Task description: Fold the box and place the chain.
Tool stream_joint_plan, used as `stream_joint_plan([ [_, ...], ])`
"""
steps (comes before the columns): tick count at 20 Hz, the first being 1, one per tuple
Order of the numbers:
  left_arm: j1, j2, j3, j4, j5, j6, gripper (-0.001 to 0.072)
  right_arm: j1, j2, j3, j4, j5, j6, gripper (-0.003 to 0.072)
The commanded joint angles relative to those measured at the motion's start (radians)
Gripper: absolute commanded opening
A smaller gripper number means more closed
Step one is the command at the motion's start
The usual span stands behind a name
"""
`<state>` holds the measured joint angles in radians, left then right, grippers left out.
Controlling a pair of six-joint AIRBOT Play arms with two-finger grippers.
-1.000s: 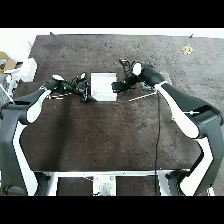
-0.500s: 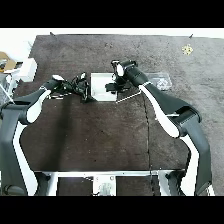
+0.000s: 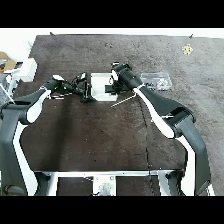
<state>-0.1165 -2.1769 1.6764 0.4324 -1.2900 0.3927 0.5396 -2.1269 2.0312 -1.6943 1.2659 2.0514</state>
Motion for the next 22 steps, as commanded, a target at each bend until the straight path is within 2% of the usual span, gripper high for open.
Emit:
stream_joint_plan([
  [1, 0.001, 0.0, 0.0, 0.001, -0.001, 0.0, 0.0453, 0.002, -0.006, -0.001, -0.011, -0.005, 0.041, 0.0204],
  [3, 0.001, 0.0, 0.0, 0.001, -0.001, 0.0, 0.0454, 0.002, -0.007, -0.006, -0.011, -0.008, 0.044, 0.0203],
  [5, 0.001, 0.0, 0.0, 0.001, -0.001, 0.0, 0.0453, 0.002, -0.007, -0.006, -0.011, -0.013, 0.045, 0.0086],
  [7, 0.001, 0.0, 0.0, 0.001, -0.001, 0.0, 0.0453, 0.002, -0.007, -0.006, -0.011, -0.017, 0.062, 0.0081],
  [8, 0.001, 0.0, 0.0, 0.001, -0.001, 0.0, 0.0453, 0.002, -0.007, -0.006, -0.011, -0.017, 0.064, 0.0016],
  [13, 0.001, 0.0, 0.0, 0.001, -0.001, 0.0, 0.0453, 0.003, -0.007, -0.006, -0.011, -0.035, 0.072, 0.0003],
  [14, 0.001, 0.0, 0.0, 0.001, -0.001, 0.0, 0.0453, 0.003, -0.007, -0.006, -0.01, -0.035, 0.071, 0.002],
  [15, 0.001, 0.0, 0.0, 0.001, -0.001, 0.0, 0.0453, 0.002, -0.007, -0.006, -0.008, -0.035, 0.07, 0.0206],
  [16, 0.001, 0.0, 0.0, 0.002, -0.001, 0.0, 0.0453, 0.002, -0.007, -0.005, -0.003, -0.035, 0.066, 0.0308],
  [22, 0.001, 0.0, 0.0, 0.001, -0.001, 0.0, 0.0453, 0.001, 0.007, -0.005, 0.024, -0.035, 0.028, 0.0326],
])
